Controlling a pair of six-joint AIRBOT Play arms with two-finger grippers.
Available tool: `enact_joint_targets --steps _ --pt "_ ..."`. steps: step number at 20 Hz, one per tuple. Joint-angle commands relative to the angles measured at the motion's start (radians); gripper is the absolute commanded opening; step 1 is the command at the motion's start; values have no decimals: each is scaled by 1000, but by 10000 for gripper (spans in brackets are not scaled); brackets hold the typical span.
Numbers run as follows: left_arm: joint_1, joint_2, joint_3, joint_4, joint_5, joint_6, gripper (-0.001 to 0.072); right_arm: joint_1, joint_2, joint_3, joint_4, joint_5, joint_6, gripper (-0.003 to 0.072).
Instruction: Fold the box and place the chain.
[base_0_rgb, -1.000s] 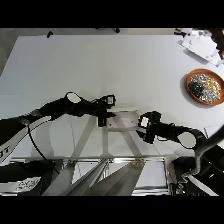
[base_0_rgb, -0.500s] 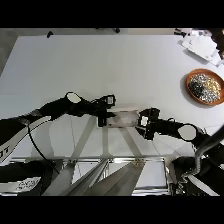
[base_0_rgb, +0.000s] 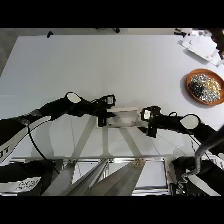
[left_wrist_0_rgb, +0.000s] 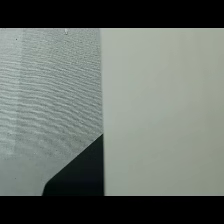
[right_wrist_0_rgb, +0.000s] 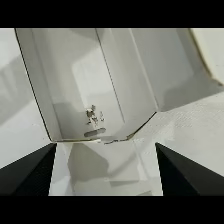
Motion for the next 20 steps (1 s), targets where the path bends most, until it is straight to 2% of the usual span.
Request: enact_joint_targets --steps 1,6,10,15,18,20 --pt "-1 0 0 0 0 0 15 -39 -6 3 10 29 -65 667" --pt "-1 0 0 0 0 0 15 -40 -18 3 79 103 -194 667" --pt "-1 0 0 0 0 0 15 -40 -18 -4 -79 97 -166 667" --pt "-1 0 0 0 0 0 15 -35 -18 -44 -77 89 -168 669" --pt "-1 0 0 0 0 0 15 16 -18 -44 -15 85 -167 687" --pt "-1 0 0 0 0 0 15 31 -18 -44 58 41 -166 694"
